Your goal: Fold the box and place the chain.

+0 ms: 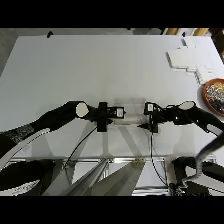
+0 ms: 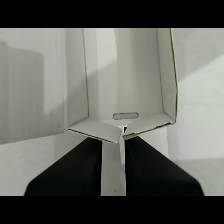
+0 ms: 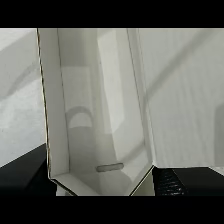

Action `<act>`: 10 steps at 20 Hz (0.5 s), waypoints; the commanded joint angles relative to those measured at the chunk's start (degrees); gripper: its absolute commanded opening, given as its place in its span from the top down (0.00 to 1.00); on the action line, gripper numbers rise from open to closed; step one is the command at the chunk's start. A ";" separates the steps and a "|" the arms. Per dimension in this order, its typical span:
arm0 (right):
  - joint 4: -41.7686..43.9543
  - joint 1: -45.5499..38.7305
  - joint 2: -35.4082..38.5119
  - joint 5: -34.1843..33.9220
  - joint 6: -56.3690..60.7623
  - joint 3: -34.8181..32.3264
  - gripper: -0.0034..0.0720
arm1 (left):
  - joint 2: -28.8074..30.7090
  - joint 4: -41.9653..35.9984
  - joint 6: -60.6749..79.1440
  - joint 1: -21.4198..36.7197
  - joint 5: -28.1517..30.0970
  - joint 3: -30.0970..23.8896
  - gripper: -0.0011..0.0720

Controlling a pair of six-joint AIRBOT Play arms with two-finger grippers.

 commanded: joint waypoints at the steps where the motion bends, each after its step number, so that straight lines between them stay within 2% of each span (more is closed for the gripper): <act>1: 0.02 -0.04 0.02 -0.02 0.02 0.04 0.37 | -0.57 -2.34 0.44 -0.55 0.11 -0.02 0.80; 6: 0.02 -0.04 0.02 -0.02 0.02 0.04 0.37 | -2.73 -7.26 9.35 -2.47 1.57 0.00 0.80; 10: 0.02 -0.04 0.02 -0.02 0.00 0.04 0.37 | -2.73 -7.91 9.33 -2.47 2.84 0.00 0.77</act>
